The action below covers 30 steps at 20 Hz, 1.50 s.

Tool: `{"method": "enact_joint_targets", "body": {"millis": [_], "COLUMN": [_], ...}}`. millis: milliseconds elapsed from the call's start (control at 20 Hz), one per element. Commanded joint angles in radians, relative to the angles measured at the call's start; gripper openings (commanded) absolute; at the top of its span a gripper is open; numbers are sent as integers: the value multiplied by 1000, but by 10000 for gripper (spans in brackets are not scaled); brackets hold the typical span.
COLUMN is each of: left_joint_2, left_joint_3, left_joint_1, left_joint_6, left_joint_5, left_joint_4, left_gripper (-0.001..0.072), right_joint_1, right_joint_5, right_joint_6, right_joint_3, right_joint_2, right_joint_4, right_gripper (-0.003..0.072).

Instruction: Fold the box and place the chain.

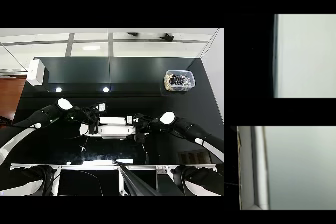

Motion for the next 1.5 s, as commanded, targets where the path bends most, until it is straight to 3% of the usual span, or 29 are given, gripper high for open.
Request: {"method": "enact_joint_targets", "body": {"millis": [0, 100, 200, 300, 450, 550, 700, 750, 800, 850, 900, 1000, 1100, 1200, 1250, 1350, 1450], "left_joint_2": [0, 0, 2, 15, 77, 148, 270, 305, 331, 352, 363, 360, 349, 346, 346, 339, 310], "left_joint_3": [0, 0, 2, 15, 19, 19, 19, 19, 19, 19, 19, 9, -28, -83, -107, -130, -126], "left_joint_1": [0, 1, 1, 1, 3, 4, 3, 3, 3, 3, 3, -2, -7, -8, -8, -8, -10], "left_joint_6": [0, 0, -16, -85, -158, -277, -607, -706, -790, -862, -896, -985, -962, -781, -697, -624, -610], "left_joint_5": [-2, -6, -21, -51, -57, -57, -80, -104, -131, -158, -188, -262, -297, -217, -126, 130, 321], "left_joint_4": [0, 0, 0, 3, 89, 209, 444, 502, 545, 573, 576, 497, 291, 6, -108, -212, -209], "left_gripper": [27, 27, 30, 67, 440, 509, 501, 454, 329, 132, 26, 26, 26, 26, 26, 26, 26], "right_joint_1": [4, 4, 3, 3, 4, 4, 4, 4, 4, 4, 4, 4, 4, 9, 11, 11, 11], "right_joint_5": [-16, -16, -15, -12, -8, -8, -8, -8, -8, -8, -8, -8, -9, -9, -9, -9, -9], "right_joint_6": [13, 13, 12, 12, 11, 11, 11, 11, 11, 11, 11, 11, 11, 11, 11, 12, 12], "right_joint_3": [0, 0, 0, 0, 0, 0, 0, 0, 0, 0, 0, 0, 0, 0, 0, 0, 0], "right_joint_2": [-1, -1, -1, -1, -1, -1, -1, -1, -1, -1, -1, -1, -1, -1, -1, -1, -1], "right_joint_4": [-10, -10, -10, -14, -18, -18, -18, -18, -18, -17, -18, -17, -17, -20, -25, -24, -24], "right_gripper": [628, 477, 469, 215, 183, 182, 182, 183, 182, 182, 183, 183, 182, 182, 183, 182, 183]}}
